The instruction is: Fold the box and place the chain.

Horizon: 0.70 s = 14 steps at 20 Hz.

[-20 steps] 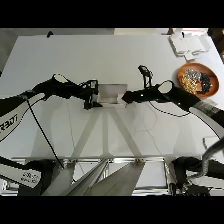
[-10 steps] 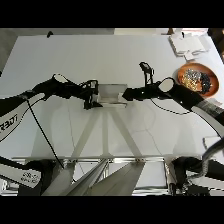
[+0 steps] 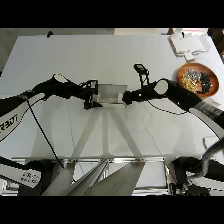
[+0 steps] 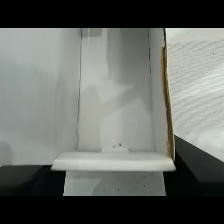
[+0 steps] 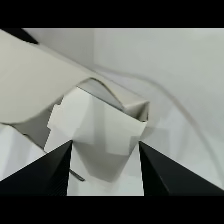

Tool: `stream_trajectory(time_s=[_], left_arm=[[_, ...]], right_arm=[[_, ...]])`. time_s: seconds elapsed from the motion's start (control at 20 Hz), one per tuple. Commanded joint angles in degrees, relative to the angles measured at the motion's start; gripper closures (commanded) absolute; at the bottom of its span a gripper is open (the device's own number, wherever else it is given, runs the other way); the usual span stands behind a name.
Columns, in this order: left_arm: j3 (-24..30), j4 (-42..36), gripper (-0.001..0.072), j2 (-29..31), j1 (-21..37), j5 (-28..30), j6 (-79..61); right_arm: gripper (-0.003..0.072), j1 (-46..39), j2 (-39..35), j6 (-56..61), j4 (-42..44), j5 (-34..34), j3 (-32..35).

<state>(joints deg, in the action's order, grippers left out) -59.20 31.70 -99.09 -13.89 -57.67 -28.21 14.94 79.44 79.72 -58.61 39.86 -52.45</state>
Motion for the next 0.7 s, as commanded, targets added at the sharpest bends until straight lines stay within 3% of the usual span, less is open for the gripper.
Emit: stream_trajectory(time_s=[0.0,0.2,0.45,0.65], left_arm=[[0.02,0.00,0.0374,0.00,-0.02,0.00,-0.02],[0.02,0.02,0.0374,0.00,-0.02,0.00,0.00],[0.02,0.02,0.0374,0.00,-0.02,0.00,0.00],[0.02,0.00,0.0374,0.00,-0.02,0.00,0.00]], right_arm=[[0.0238,0.35,-0.04,4.92,-7.54,-0.61,-0.07],[0.0280,0.35,-0.04,9.01,-7.15,-2.47,-0.07],[0.0278,0.35,-0.04,8.96,1.60,-2.27,-0.07],[0.0279,1.44,-0.04,8.98,2.49,-1.05,-0.07]])
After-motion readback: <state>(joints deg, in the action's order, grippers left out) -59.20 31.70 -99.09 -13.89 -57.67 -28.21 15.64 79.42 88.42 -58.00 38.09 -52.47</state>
